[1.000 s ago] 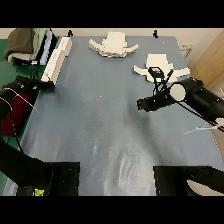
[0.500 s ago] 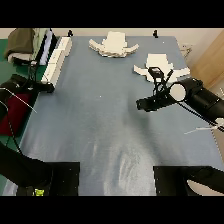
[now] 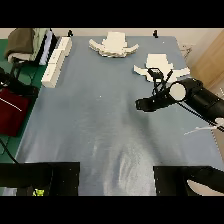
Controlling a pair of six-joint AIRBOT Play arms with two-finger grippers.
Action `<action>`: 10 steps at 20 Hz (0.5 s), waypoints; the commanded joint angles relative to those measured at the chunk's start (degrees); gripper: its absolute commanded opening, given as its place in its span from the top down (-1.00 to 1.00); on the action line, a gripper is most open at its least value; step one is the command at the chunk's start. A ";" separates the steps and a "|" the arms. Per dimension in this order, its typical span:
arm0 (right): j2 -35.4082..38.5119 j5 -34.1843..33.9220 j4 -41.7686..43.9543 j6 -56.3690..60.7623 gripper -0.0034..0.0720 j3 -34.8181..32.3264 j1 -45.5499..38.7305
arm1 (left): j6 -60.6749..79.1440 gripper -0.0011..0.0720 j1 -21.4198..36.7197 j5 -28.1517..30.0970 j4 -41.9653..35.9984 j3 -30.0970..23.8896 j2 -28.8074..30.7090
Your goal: Fold the box.
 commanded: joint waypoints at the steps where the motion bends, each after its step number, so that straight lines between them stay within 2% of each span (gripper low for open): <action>1: -1.92 -2.12 4.28 -0.70 0.89 0.39 0.04 | -6.25 0.93 -5.73 -8.31 -7.98 1.25 5.92; 3: -5.84 -1.44 8.35 -4.72 0.89 2.80 0.04 | -9.81 0.93 -15.37 -6.45 -7.93 1.25 8.20; 6: -12.52 0.17 11.80 -7.17 0.89 9.68 0.07 | -19.04 0.93 -30.08 -1.97 -3.58 1.25 8.11; 8: -16.04 2.19 12.04 -7.17 0.89 15.39 0.17 | -23.21 0.93 -36.09 -0.46 -3.30 1.25 6.95; 10: -17.68 1.95 12.28 -7.06 0.89 19.06 0.17 | -24.39 0.93 -39.74 1.53 -3.32 1.25 6.05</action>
